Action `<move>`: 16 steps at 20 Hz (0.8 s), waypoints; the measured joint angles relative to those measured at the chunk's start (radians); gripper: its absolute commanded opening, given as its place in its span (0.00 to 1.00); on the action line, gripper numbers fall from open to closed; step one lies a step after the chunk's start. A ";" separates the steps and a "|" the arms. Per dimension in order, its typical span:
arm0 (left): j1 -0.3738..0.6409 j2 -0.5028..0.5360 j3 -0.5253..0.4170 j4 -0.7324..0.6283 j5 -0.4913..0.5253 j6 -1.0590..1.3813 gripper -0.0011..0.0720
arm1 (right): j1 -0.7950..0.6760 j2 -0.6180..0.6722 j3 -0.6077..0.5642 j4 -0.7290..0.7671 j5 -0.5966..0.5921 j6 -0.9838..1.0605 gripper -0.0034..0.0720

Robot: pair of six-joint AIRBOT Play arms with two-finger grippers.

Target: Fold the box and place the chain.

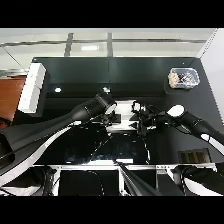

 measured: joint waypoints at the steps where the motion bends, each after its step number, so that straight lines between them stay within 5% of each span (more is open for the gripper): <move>1: 0.000 0.000 0.000 0.000 0.000 0.000 0.05 | 0.000 0.000 0.000 0.002 -0.005 0.006 0.54; 2: 0.000 0.000 0.000 0.000 0.001 0.000 0.05 | 0.000 0.000 0.000 0.001 -0.006 0.007 0.32; 3: 0.000 0.000 0.000 0.000 0.000 -0.002 0.05 | 0.000 0.000 0.000 -0.001 -0.012 0.009 0.25; 4: 0.000 0.000 0.000 0.000 0.001 -0.001 0.05 | 0.000 0.000 0.000 -0.002 -0.014 0.013 0.31; 5: 0.000 0.000 0.000 0.000 0.001 -0.001 0.05 | 0.000 0.000 0.000 -0.002 -0.014 0.013 0.54; 6: 0.000 0.000 0.000 0.000 0.002 -0.001 0.05 | 0.000 0.000 0.000 -0.002 -0.014 0.013 0.54; 7: 0.000 0.000 0.000 0.000 0.002 -0.001 0.05 | 0.000 0.000 0.000 -0.003 -0.014 0.013 0.50; 8: 0.000 0.000 0.000 0.000 0.002 -0.001 0.05 | 0.000 0.000 0.000 -0.005 -0.017 0.014 0.17; 9: 0.000 0.000 0.000 0.000 0.002 -0.001 0.05 | 0.000 0.000 0.000 -0.007 -0.022 0.014 0.07; 13: 0.000 0.000 0.000 0.000 0.002 0.000 0.05 | -0.003 0.004 0.000 -0.009 -0.018 0.076 0.07; 16: 0.000 0.000 0.000 0.000 0.003 0.000 0.05 | -0.035 0.058 0.007 -0.065 0.003 0.310 0.07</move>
